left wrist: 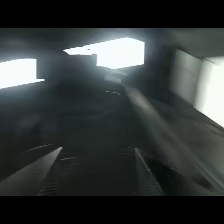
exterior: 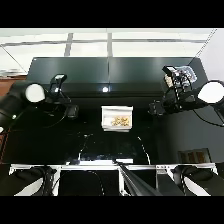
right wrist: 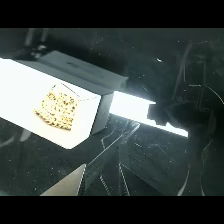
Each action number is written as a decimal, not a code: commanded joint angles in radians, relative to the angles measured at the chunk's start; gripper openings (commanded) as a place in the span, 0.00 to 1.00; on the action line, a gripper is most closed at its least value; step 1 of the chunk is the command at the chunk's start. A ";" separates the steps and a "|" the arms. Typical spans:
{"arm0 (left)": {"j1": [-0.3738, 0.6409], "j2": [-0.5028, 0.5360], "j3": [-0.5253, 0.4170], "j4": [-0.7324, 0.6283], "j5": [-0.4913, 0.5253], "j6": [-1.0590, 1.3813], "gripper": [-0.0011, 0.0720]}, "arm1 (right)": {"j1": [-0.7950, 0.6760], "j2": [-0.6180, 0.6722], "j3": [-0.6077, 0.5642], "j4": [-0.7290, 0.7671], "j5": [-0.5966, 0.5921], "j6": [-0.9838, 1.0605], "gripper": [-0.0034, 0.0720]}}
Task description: Fold the box and place the chain.
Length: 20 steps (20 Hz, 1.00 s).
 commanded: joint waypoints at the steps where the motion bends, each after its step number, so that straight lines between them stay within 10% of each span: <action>1: 0.236 -0.003 -0.162 -0.588 0.079 0.851 0.70 | -0.001 0.000 0.000 0.000 -0.005 0.005 0.36; 4: 0.245 -0.060 -0.177 -0.682 0.109 1.256 0.73 | -0.001 0.000 0.000 0.000 -0.005 0.017 0.36; 6: 0.234 -0.085 -0.177 -0.734 0.133 1.457 0.99 | -0.001 0.000 0.000 0.000 -0.005 0.066 0.36; 12: 0.135 -0.129 -0.177 -0.737 0.229 1.883 0.99 | -0.001 0.000 0.000 -0.021 -0.006 0.098 0.36; 20: 0.018 -0.233 -0.178 -0.745 0.216 1.828 0.99 | -0.001 0.000 0.000 -0.058 -0.077 0.098 0.36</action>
